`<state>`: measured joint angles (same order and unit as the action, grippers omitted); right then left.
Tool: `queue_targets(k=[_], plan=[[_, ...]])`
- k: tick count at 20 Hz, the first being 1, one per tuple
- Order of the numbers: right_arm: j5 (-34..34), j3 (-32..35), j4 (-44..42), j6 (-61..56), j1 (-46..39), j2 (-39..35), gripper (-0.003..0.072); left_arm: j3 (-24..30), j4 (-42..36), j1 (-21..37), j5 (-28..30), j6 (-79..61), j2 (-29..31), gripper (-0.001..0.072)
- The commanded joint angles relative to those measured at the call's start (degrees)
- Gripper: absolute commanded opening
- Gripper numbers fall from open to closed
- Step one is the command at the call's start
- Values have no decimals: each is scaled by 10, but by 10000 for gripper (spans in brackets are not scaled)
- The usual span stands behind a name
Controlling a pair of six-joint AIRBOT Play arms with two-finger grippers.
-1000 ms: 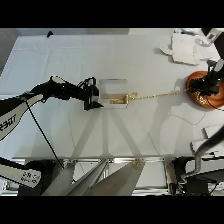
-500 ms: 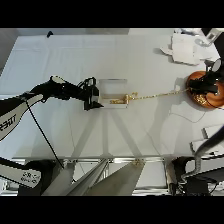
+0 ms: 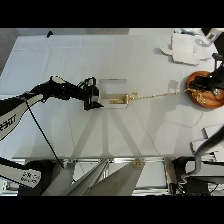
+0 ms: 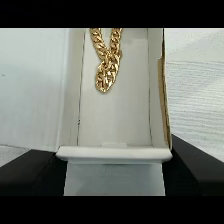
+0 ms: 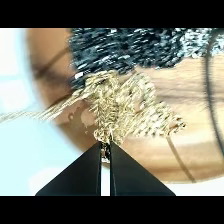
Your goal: Fold the box and place the chain.
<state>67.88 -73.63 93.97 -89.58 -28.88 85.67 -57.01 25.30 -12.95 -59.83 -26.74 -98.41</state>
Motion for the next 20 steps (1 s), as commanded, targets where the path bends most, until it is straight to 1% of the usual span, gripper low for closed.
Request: queue_targets(k=[1,4,8,11,15,20], plan=[[19,0,-22,33,2,-52,11,0,0,0,0,0,0,155],[39,0,-30,54,20,-85,11,0,0,0,0,0,0,155],[49,0,-37,61,86,-114,11,0,0,0,0,0,0,155],[48,0,-56,61,160,-119,11,0,0,0,0,0,0,155],[42,0,-56,61,264,-119,11,0,0,0,0,0,0,155],[11,0,-58,58,381,-119,11,0,0,0,0,0,0,155]])
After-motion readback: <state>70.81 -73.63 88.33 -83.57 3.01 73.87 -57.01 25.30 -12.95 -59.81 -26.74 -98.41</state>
